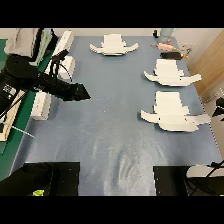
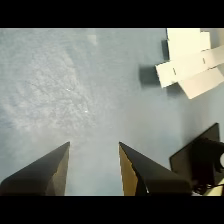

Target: Fold the box.

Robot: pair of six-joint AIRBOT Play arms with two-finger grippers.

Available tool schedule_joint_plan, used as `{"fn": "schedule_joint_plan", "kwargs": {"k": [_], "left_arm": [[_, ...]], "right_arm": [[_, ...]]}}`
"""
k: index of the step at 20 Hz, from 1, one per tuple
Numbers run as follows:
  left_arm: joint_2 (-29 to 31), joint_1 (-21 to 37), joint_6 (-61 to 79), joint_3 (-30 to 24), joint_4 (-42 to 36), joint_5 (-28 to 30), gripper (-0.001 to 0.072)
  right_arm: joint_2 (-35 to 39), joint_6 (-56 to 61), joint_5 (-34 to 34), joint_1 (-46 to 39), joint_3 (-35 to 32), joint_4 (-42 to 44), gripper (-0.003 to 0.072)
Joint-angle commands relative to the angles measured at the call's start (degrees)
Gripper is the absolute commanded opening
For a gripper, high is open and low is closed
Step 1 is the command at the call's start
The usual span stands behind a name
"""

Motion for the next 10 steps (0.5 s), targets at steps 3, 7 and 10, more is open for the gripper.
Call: {"fn": "schedule_joint_plan", "kwargs": {"k": [3, 7, 10], "left_arm": [[0.0, 0.0, -2.8, 0.1, -2.5, -1.6, 0.0465], [0.0, 0.0, -2.8, 0.1, -2.6, -1.2, 0.0465], [0.0, 0.0, -2.8, 0.1, -2.7, -1.2, 0.0465]], "right_arm": [[-9.3, -9.5, 2.1, -3.9, 2.0, 9.4, 0.0424], [-12.2, -14.3, 3.2, -4.1, 2.4, 17.4, 0.0389], [-13.1, -16.5, 6.3, -4.1, 2.4, 21.8, 0.0181]]}}
